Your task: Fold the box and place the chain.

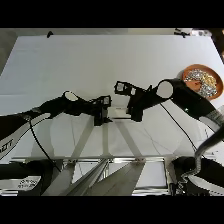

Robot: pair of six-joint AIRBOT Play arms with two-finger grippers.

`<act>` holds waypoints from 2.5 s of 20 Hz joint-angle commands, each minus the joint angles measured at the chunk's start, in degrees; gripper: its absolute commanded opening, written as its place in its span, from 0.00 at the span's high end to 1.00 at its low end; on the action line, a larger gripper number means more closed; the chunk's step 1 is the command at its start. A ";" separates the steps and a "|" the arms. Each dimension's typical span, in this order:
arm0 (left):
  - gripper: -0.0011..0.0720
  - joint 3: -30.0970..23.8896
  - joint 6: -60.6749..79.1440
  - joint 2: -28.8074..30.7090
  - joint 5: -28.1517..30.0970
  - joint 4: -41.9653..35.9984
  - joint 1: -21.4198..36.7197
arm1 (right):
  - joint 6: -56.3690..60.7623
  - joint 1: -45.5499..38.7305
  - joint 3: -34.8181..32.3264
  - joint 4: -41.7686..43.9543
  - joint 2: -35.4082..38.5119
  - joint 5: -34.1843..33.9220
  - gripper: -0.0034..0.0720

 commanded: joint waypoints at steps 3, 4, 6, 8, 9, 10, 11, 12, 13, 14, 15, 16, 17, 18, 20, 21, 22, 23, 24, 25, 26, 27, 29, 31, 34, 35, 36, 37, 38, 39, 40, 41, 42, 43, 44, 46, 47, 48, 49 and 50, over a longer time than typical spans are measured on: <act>0.56 0.04 0.11 0.04 -0.17 0.09 0.00 | 2.80 2.38 -0.07 -0.74 -0.96 -2.21 0.67; 0.56 0.04 0.11 0.04 -0.17 0.09 0.00 | 2.82 2.89 -0.07 -0.74 -1.25 -2.19 0.67; 0.56 0.04 0.11 0.04 -0.17 0.09 0.00 | 3.69 3.78 -0.07 -0.81 -1.95 -2.19 0.67; 0.56 0.04 0.11 0.04 -0.17 0.09 0.00 | 4.15 4.11 -0.07 -1.27 -2.29 -2.27 0.67; 0.56 0.04 0.11 0.04 -0.17 0.09 0.00 | 4.59 4.11 -0.07 -1.88 -2.29 -2.29 0.69; 0.56 0.04 0.11 0.04 -0.17 0.09 0.00 | 5.38 4.11 -0.07 -2.34 -2.29 -2.29 0.69; 0.56 0.04 0.11 0.04 -0.20 0.09 0.00 | 5.57 4.11 -0.07 -2.62 -2.29 -2.29 0.69; 0.56 0.04 0.11 0.04 -0.17 0.09 0.00 | 5.57 4.11 -0.07 -2.75 -2.29 -2.47 0.69; 0.56 0.04 0.11 0.04 -0.17 0.09 0.00 | 5.57 4.11 -0.07 -2.75 -2.29 -2.73 0.70; 0.56 0.04 0.11 0.04 -0.17 0.09 0.00 | 5.57 4.11 -0.07 -2.73 -2.29 -2.75 0.70; 0.56 0.04 0.11 0.04 -0.17 0.09 0.00 | 5.57 4.11 -0.07 -2.67 -2.29 -2.29 0.70; 0.56 0.04 0.11 0.04 -0.17 0.09 0.00 | 5.57 4.11 -0.07 -2.64 -2.29 -1.40 0.70; 0.56 0.04 0.11 0.04 -0.17 0.09 0.00 | 5.57 4.11 -0.11 -2.64 -2.29 -0.28 0.70; 0.56 0.04 0.11 0.04 -0.17 0.09 0.00 | 5.57 4.13 -0.35 -2.62 -2.29 0.39 0.70; 0.56 0.04 0.11 0.04 -0.15 0.09 0.00 | 5.57 4.68 -1.95 -2.40 -2.29 0.33 0.70; 0.56 0.04 0.11 0.04 -0.17 0.09 0.00 | 5.55 5.14 -2.67 -2.36 -2.29 0.15 0.70; 0.56 0.04 0.11 0.04 -0.17 0.09 0.00 | 5.55 5.42 -2.97 -2.16 -2.29 -0.07 0.68; 0.56 0.04 0.11 0.04 -0.17 0.09 0.00 | 5.55 5.40 -2.97 -1.73 -2.25 -0.48 0.63; 0.56 0.04 0.11 0.04 -0.17 0.09 0.00 | 5.55 5.29 -2.95 -1.57 -2.03 -1.22 0.58; 0.56 0.04 0.11 0.04 -0.20 0.09 0.00 | 5.55 5.29 -2.95 -1.57 -1.62 -1.81 0.53; 0.56 0.04 0.11 0.04 -0.17 0.09 0.00 | 5.53 5.29 -2.95 -1.57 -1.07 -2.38 0.52; 0.56 0.04 0.11 0.04 -0.17 0.09 0.00 | 5.53 5.27 -2.95 -1.55 -0.48 -3.13 0.52; 0.56 0.04 0.11 0.04 -0.17 0.09 0.00 | 5.53 4.70 -2.93 -0.68 0.90 -4.87 0.50; 0.56 0.04 0.11 0.04 -0.17 0.09 0.00 | 5.51 3.63 -2.93 1.44 2.71 -6.10 0.49; 0.56 0.04 0.11 0.04 -0.17 0.09 0.00 | 5.07 1.84 -2.93 5.88 5.75 -8.04 0.49; 0.56 0.04 0.11 0.04 -0.17 0.09 0.00 | 5.14 1.27 -2.93 7.56 6.51 -8.26 0.51; 0.56 0.04 0.11 0.04 -0.17 0.09 0.00 | 5.77 0.81 -3.04 10.08 6.82 -7.78 0.66; 0.56 0.04 0.11 0.04 -0.17 0.09 0.00 | 5.88 0.72 -3.54 13.22 6.82 -7.17 0.94; 0.56 0.04 0.11 0.04 -0.17 0.09 0.00 | 5.33 0.72 -5.18 17.42 6.82 -7.54 0.94; 0.56 0.04 0.11 0.04 -0.17 0.09 0.00 | 3.67 0.72 -7.72 22.21 6.80 -8.98 0.94; 0.56 0.04 0.11 0.04 -0.17 0.09 0.00 | 2.27 0.72 -10.60 26.43 6.80 -11.52 0.94; 0.56 0.04 0.11 0.04 -0.17 0.09 0.00 | 1.20 0.72 -13.46 30.14 6.80 -14.10 0.94; 0.56 0.04 0.11 0.04 -0.17 0.09 0.00 | -0.46 0.72 -16.22 33.64 6.80 -15.74 0.94; 0.56 0.04 0.11 0.04 -0.17 0.09 0.00 | -2.01 0.72 -18.38 36.13 6.78 -16.70 0.94; 0.56 0.04 0.11 0.04 -0.17 0.09 0.00 | -3.08 0.72 -19.82 37.55 6.69 -17.46 0.94; 0.56 0.04 0.11 0.04 -0.17 0.09 0.00 | -4.20 0.72 -21.40 39.01 6.58 -19.34 0.94; 0.56 0.04 0.11 0.04 -0.17 0.09 0.00 | -4.22 0.72 -21.55 39.26 6.56 -20.04 0.94; 0.56 0.04 0.11 0.04 -0.17 0.09 0.00 | -4.26 0.72 -21.55 39.47 6.56 -20.57 0.94; 0.56 0.04 0.11 0.04 -0.17 0.09 0.00 | -4.72 0.72 -21.55 39.80 6.56 -20.76 0.94; 0.56 0.04 0.11 0.04 -0.17 0.09 0.00 | -5.25 0.72 -21.55 39.87 6.56 -20.74 0.94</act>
